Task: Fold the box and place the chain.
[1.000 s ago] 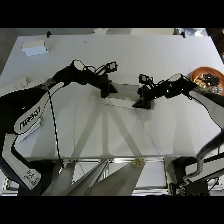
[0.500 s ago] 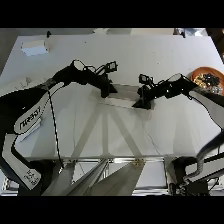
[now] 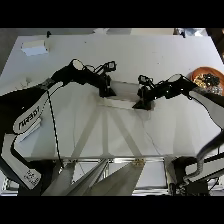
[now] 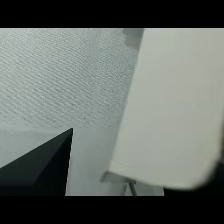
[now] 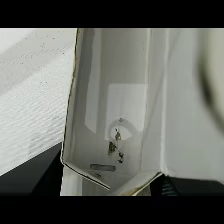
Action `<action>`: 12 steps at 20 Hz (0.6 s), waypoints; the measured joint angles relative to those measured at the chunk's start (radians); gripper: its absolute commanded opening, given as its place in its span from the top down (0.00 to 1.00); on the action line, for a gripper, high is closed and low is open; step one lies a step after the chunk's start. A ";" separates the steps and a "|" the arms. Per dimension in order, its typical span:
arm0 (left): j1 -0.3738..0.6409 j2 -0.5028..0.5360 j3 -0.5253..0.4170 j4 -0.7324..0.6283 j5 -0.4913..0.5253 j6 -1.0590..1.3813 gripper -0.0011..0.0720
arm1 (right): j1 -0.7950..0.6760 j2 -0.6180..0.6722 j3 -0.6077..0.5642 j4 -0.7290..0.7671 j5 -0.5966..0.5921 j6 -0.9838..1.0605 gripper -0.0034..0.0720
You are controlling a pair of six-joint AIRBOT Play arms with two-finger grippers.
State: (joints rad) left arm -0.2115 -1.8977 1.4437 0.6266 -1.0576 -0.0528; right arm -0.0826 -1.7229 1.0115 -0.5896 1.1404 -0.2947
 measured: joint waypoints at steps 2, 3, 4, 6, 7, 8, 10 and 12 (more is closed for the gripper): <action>0.006 0.020 0.000 0.001 -0.020 0.000 0.19 | 0.000 0.000 0.000 0.002 -0.002 0.001 0.57; 0.011 0.034 0.000 0.014 -0.026 0.000 0.19 | 0.000 0.000 0.000 0.002 -0.002 0.001 0.57; 0.016 0.049 0.000 0.029 -0.035 0.000 0.19 | 0.000 0.000 0.000 0.002 -0.003 0.002 0.57; 0.036 0.087 0.000 0.057 -0.068 0.001 0.19 | 0.000 0.000 0.000 0.002 -0.003 0.002 0.57; 0.055 0.107 0.000 0.070 -0.087 0.001 0.19 | 0.000 0.000 0.000 0.002 -0.003 0.002 0.57; 0.078 0.127 0.000 0.078 -0.100 0.000 0.24 | 0.000 0.000 0.000 0.002 -0.004 0.002 0.57; 0.121 0.161 0.000 0.087 -0.158 0.000 0.52 | 0.000 0.000 0.000 0.002 -0.004 0.002 0.57; 0.161 0.186 0.000 0.093 -0.241 0.000 0.97 | 0.000 0.000 0.000 0.002 -0.004 0.002 0.57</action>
State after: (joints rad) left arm -0.0502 -1.7119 1.4437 0.7200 -1.2991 -0.0528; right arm -0.0826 -1.7229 1.0115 -0.5873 1.1362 -0.2928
